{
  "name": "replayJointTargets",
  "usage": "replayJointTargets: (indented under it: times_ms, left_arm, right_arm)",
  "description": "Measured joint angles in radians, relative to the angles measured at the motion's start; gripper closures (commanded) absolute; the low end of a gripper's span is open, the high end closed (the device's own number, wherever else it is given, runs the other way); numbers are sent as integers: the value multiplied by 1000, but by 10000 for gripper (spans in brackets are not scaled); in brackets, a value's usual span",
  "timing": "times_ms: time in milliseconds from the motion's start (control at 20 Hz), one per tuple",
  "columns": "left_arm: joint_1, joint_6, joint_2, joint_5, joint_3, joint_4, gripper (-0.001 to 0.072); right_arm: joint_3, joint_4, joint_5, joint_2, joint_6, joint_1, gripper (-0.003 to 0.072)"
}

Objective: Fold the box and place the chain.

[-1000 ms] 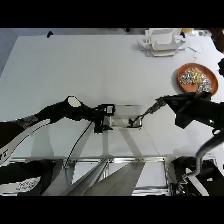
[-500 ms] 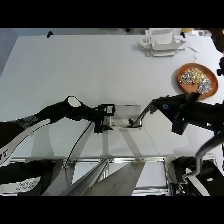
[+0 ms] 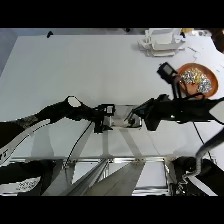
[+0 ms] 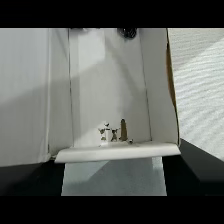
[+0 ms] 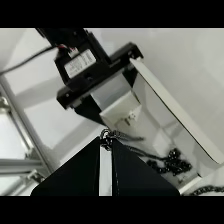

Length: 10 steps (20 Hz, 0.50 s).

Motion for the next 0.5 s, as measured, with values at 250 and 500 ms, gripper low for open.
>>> replayJointTargets:
  times_ms: [250,500]
  left_arm:
    - [0,0,0,0,0,0,460]
    - [0,0,0,0,0,0,460]
  right_arm:
    - [0,-72,-19,-100,26,48,669]
    - [0,-90,4,-157,32,58,462]
